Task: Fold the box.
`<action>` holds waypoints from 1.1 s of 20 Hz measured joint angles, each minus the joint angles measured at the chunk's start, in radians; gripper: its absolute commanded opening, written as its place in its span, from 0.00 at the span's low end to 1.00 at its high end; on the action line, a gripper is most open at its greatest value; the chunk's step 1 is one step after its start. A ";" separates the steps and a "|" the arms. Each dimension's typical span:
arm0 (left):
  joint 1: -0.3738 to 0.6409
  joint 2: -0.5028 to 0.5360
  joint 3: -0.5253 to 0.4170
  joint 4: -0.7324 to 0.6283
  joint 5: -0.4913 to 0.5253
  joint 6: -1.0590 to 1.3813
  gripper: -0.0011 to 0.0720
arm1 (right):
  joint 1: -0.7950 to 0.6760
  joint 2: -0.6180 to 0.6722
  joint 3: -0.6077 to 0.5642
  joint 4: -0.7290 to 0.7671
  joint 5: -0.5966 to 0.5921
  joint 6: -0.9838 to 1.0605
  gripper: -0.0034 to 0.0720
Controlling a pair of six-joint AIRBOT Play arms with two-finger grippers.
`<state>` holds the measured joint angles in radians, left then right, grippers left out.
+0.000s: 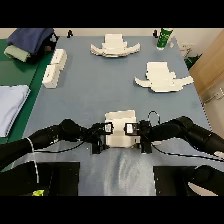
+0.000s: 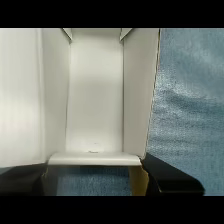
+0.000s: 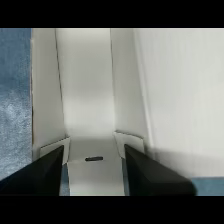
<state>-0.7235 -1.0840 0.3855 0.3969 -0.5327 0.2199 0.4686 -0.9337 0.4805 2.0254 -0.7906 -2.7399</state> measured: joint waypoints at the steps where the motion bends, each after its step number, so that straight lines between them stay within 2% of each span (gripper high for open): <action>1: 0.000 0.000 0.000 0.000 0.000 -0.001 0.65 | 0.001 0.008 0.001 -0.010 -0.014 0.016 0.10; 2: 0.000 0.000 0.000 -0.001 -0.001 -0.001 0.65 | 0.001 0.022 0.006 -0.042 -0.043 0.056 0.05; 5: 0.000 0.000 0.000 -0.001 0.001 -0.003 0.65 | -0.001 0.075 0.030 -0.221 -0.114 0.335 0.05; 10: 0.000 0.000 0.000 -0.001 0.000 -0.002 0.65 | -0.060 0.146 0.057 -0.675 -0.255 1.076 0.05; 12: 0.000 0.000 0.000 -0.001 0.000 -0.002 0.65 | -0.148 0.137 0.058 -0.753 -0.326 1.309 0.05; 14: 0.000 0.000 0.000 -0.001 0.000 -0.001 0.65 | -0.264 0.108 0.053 -0.718 -0.356 1.410 0.04; 16: 0.000 0.000 0.000 0.000 0.000 -0.001 0.65 | -0.390 0.069 0.050 -0.597 -0.371 1.401 0.04; 19: 0.000 0.000 0.000 0.000 0.000 0.000 0.65 | -0.542 0.015 0.048 -0.322 -0.370 1.273 0.04; 22: 0.000 0.000 0.000 0.000 0.000 0.000 0.65 | -0.609 -0.020 0.040 -0.126 -0.375 1.154 0.04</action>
